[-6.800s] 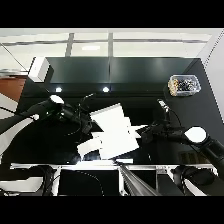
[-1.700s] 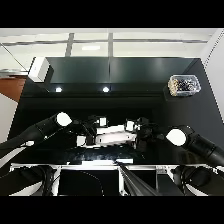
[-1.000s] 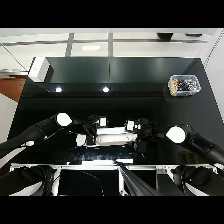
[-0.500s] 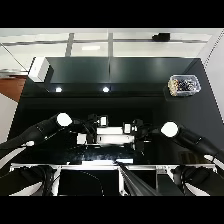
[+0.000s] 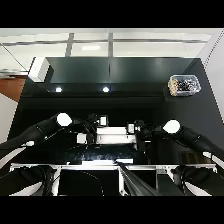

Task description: Fold the box and place the chain.

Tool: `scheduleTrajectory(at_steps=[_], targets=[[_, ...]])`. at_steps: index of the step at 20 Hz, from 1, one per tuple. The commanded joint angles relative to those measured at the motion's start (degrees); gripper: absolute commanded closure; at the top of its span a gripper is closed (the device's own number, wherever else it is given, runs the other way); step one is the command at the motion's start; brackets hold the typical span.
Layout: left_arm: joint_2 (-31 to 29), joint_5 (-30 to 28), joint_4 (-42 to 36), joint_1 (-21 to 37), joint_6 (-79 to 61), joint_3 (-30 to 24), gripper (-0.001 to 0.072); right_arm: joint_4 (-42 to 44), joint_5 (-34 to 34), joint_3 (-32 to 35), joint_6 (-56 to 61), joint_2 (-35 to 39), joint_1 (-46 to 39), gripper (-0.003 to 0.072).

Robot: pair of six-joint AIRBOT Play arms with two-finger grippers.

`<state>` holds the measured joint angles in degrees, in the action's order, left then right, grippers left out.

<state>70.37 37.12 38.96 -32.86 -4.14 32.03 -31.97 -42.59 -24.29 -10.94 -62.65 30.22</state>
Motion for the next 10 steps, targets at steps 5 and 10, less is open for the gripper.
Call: scheduleTrajectory(at_steps=[5,10], targets=[[0.0,0.1,0.0,0.0,0.0,0.0,0.0686,4.2,2.0,2.0,-4.9,-0.6,-0.1,-0.0016],[0.0,0.1,0.0,0.0,0.0,0.0,0.0686,4.3,2.4,2.0,-4.9,-0.7,-0.1,-0.0016]])
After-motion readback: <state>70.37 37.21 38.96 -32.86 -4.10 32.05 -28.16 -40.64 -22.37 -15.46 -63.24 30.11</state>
